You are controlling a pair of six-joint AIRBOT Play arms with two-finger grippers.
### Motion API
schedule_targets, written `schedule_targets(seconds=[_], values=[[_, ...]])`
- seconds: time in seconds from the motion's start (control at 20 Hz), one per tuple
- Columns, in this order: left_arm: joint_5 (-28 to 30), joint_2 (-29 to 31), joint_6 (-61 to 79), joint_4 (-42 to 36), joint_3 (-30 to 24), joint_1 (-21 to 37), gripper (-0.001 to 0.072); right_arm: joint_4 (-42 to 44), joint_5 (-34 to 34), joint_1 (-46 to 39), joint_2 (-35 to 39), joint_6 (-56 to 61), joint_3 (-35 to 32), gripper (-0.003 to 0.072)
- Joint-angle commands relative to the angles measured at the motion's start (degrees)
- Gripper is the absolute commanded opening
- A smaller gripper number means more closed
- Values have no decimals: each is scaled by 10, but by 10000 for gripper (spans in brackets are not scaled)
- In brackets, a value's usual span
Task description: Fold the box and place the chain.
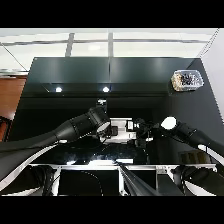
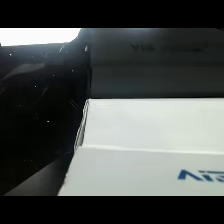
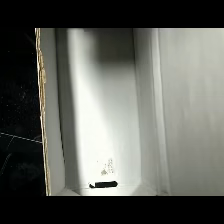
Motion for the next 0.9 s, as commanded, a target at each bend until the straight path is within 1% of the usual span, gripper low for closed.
schedule_targets(seconds=[0.0, 0.25, 0.7, 0.75, 0.8, 0.85], values=[[21, -3, -22, -8, 0, 0, 328, 0, 0, 0, 0, 0, 0, 194], [18, -12, -43, -6, 0, -1, 328, 0, 0, 0, 0, 0, 0, 194], [17, -21, -41, -9, 0, -2, 327, 0, 0, 0, 0, 0, 0, 194], [17, -23, -41, -9, 0, -2, 254, 0, 0, 0, 0, 0, 0, 194], [18, -23, -40, -9, 0, -2, 124, 0, 0, 0, 0, 0, 0, 194], [18, -23, -40, -9, 0, -2, 61, 0, 0, 0, 0, 0, 0, 194]])
